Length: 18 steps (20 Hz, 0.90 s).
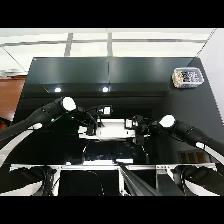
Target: Fold the box and place the chain.
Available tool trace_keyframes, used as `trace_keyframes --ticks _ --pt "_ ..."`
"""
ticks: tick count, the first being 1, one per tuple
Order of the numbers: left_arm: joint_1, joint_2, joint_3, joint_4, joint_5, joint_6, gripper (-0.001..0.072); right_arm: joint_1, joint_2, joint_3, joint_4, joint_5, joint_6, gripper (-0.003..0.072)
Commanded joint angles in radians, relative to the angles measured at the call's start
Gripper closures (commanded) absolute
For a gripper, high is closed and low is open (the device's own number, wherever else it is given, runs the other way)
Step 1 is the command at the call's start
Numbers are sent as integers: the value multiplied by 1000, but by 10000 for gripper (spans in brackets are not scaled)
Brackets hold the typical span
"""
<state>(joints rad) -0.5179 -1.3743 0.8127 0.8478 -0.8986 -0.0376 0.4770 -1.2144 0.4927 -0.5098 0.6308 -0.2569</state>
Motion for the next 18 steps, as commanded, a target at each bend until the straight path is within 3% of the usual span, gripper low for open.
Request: trace_keyframes --ticks 1,2,4,6,7,9,10,11,14,15,16,18 --pt "-1 -1 1 0 0 1 684 0 -1 -1 -5 1 2 -21" --pt "-1 -1 1 0 0 1 684 0 -1 -1 -5 1 2 -19" --pt "0 -1 1 0 -6 0 684 0 -1 -1 -9 2 2 229" --pt "0 0 1 0 -12 -2 683 0 -1 -1 -13 4 2 232" --pt "0 0 5 1 -31 -20 633 0 -1 -1 -18 5 3 231" --pt "3 4 36 26 -72 -101 158 0 -1 -1 -19 6 3 231" --pt "6 11 60 70 -87 -214 39 0 -1 -1 -19 7 3 231" --pt "12 20 86 138 -107 -335 20 0 -1 -1 -23 13 2 232" --pt "51 90 128 314 -216 -474 26 0 -1 -1 -26 14 3 232" --pt "74 127 128 344 -241 -529 63 0 -1 -1 -26 14 2 232" --pt "99 162 127 349 -274 -578 165 0 -1 -1 -26 13 2 232" --pt "154 231 121 343 -356 -672 474 0 -1 -1 -26 13 2 232"
